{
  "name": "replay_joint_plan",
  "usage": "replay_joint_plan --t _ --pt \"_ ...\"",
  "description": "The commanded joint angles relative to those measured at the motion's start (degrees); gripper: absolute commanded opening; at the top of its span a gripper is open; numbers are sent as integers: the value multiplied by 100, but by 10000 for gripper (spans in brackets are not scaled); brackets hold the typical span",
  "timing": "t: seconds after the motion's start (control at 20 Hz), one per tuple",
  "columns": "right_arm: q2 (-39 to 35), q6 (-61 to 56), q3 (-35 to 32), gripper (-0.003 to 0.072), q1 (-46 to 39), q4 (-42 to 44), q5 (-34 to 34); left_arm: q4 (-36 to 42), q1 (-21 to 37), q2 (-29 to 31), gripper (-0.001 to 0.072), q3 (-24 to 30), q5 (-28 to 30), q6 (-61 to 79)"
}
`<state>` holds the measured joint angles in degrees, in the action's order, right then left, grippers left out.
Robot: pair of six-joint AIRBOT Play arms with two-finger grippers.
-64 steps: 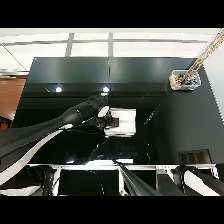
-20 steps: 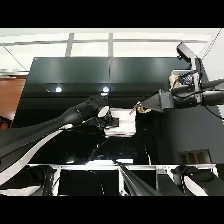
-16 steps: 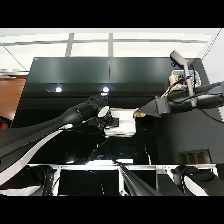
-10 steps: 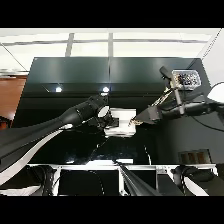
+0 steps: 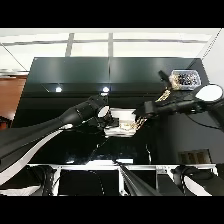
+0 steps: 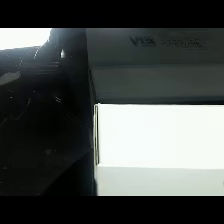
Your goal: Fold the box and place the chain.
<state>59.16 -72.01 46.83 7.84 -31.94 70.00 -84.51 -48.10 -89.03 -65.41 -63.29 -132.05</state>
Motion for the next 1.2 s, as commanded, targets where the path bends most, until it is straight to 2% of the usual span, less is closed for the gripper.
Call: replay_joint_plan --t 0.0,0.05,0.2,0.25,0.3,0.45,0.7,0.95,1.0,1.05,1.15 --pt "-87 85 57 377 -1182 -833 127 0 2 -4 31 2 -4 2" --pt "-90 15 39 376 -1519 -1460 -192 0 2 -4 31 2 -7 2" --pt "-7 -1565 -326 381 -1943 -3547 -2203 -2 2 -4 31 2 -20 2" --pt "122 -1725 -382 597 -1939 -3755 -2671 -2 2 -4 30 2 -20 0" --pt "343 -1709 -361 718 -1915 -3683 -3058 -2 2 -4 31 2 -17 2" --pt "1196 -1768 24 718 -1764 -3718 -3628 -2 2 -4 31 2 -17 2" --pt "2490 -2194 1126 713 -1598 -3709 -3560 -2 2 -4 31 2 -20 2" --pt "3217 -2210 1803 709 -1346 -3713 -3467 -2 2 -4 31 2 -17 2" --pt "3287 -2212 1856 632 -1333 -3711 -3440 -2 2 -4 31 2 -17 2" --pt "3342 -2234 1893 594 -1331 -3713 -3399 -2 2 -4 30 2 -20 2" --pt "3355 -2238 1893 425 -1331 -3724 -3348 -2 2 -4 31 2 -17 2"
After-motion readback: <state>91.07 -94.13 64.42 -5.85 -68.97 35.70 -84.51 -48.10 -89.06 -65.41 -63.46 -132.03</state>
